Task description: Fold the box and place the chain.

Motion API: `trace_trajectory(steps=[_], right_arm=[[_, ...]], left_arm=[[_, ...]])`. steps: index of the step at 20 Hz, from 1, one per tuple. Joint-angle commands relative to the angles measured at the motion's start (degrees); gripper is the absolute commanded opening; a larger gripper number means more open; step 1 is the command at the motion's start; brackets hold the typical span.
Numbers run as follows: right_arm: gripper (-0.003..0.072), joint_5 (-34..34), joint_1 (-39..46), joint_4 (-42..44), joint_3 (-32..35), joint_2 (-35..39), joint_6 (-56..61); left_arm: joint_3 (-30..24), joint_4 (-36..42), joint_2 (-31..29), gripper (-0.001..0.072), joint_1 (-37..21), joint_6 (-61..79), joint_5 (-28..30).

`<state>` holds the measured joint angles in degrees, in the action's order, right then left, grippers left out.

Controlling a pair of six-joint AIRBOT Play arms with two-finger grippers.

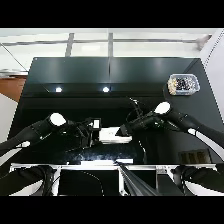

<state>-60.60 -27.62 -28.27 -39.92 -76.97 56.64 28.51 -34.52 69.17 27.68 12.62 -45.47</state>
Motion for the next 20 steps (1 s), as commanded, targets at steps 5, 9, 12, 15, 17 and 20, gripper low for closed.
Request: trace_trajectory(steps=[5,9,12,15,17,20], right_arm=[[0.0044,-5.05,8.37,-1.68,-4.46,11.21,-0.63],[0.0044,-5.44,17.62,-3.28,-4.52,17.92,0.24],[0.0044,-6.34,21.4,-3.61,-4.52,18.32,0.37],[0.0044,-5.66,22.32,-3.93,-4.52,18.29,0.33],[0.0044,-4.31,22.27,-4.74,-4.52,18.32,0.33],[0.0044,-2.73,22.27,-6.32,-4.52,18.29,0.35]], left_arm=[[0.0,-1.09,-0.46,0.0514,0.02,-1.18,-0.22],[0.0,-2.71,-4.83,0.0718,-0.42,-6.43,-0.24],[0.13,-7.34,-11.74,0.0718,-1.33,-15.47,-3.5],[1.86,-14.51,-17.7,0.0717,-1.27,-27.63,-7.34],[4.22,-14.25,-17.92,0.0717,-0.9,-31.5,-6.93],[8.31,-14.27,-12.87,0.0717,2.32,-36.22,-3.37]])
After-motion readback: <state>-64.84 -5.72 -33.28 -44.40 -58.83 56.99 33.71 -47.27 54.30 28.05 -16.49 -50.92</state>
